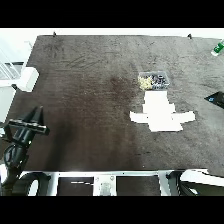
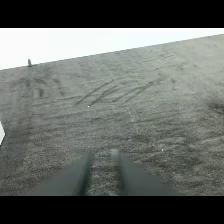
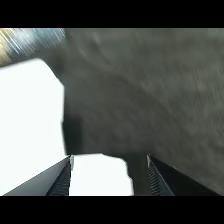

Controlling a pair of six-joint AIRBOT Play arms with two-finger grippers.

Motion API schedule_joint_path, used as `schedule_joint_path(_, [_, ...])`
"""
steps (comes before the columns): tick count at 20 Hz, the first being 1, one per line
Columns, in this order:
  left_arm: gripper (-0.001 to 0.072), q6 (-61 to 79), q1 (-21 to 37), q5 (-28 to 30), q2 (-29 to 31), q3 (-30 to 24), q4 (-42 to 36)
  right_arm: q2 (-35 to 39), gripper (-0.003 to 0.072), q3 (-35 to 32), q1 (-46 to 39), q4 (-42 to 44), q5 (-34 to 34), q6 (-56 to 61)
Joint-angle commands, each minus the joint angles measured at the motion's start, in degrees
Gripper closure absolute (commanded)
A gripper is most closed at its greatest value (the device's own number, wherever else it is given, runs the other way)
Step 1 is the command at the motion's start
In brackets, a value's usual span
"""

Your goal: Fold the box and place the chain.

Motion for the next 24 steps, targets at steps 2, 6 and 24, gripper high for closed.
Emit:
schedule_joint_path(2, [0.0118,0.0,0.0,-1.8,0.0,0.0,0.0,-8.0,0.0116,3.7,2.1,-8.4,3.9,-2.5])
schedule_joint_path(6, [0.0118,0.0,0.0,-2.4,0.0,0.0,0.0,-11.4,0.0116,3.7,4.9,-9.6,4.1,-4.9])
schedule_joint_path(24, [0.0117,0.0,0.0,-2.2,0.0,0.0,0.0,-18.2,0.0235,0.0,12.3,-6.3,11.2,-10.1])
